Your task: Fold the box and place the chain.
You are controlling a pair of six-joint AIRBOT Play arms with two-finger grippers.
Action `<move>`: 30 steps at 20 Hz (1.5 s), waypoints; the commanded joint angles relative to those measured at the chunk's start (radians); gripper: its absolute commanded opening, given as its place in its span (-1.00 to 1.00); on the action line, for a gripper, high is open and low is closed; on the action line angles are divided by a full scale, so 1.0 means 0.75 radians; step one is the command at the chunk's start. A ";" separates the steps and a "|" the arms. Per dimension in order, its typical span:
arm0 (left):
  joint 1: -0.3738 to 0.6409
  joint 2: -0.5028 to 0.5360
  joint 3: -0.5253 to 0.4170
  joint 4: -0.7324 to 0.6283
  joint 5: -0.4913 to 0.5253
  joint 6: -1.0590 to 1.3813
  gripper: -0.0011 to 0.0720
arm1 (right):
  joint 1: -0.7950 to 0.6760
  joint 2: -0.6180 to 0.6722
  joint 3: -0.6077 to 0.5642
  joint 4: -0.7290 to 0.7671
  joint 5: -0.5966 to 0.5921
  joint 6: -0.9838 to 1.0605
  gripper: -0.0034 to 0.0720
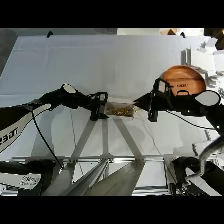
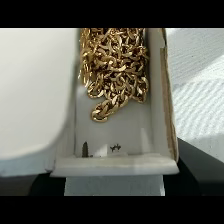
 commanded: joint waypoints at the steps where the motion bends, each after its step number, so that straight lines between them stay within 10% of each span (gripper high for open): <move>1: 0.001 0.001 0.000 0.001 0.000 0.000 0.10 | -0.001 0.012 0.001 0.168 0.071 0.012 -0.22; 2: 0.001 0.001 0.000 0.001 0.001 0.001 0.10 | -0.001 0.012 0.001 0.165 0.072 0.012 0.29; 3: 0.001 0.001 0.000 0.001 0.001 0.000 0.10 | -0.001 0.012 0.001 0.151 0.061 0.012 0.36; 11: 0.001 0.001 0.000 0.001 0.000 0.000 0.10 | -0.145 -0.087 0.001 -0.202 0.009 -0.017 0.36; 20: 0.001 0.001 0.000 0.001 0.001 0.000 0.10 | -0.202 -0.558 0.001 -0.183 0.038 -0.479 0.35; 30: 0.001 0.001 0.000 0.001 0.000 0.001 0.10 | -0.151 -0.624 0.001 0.089 -0.063 -0.748 0.13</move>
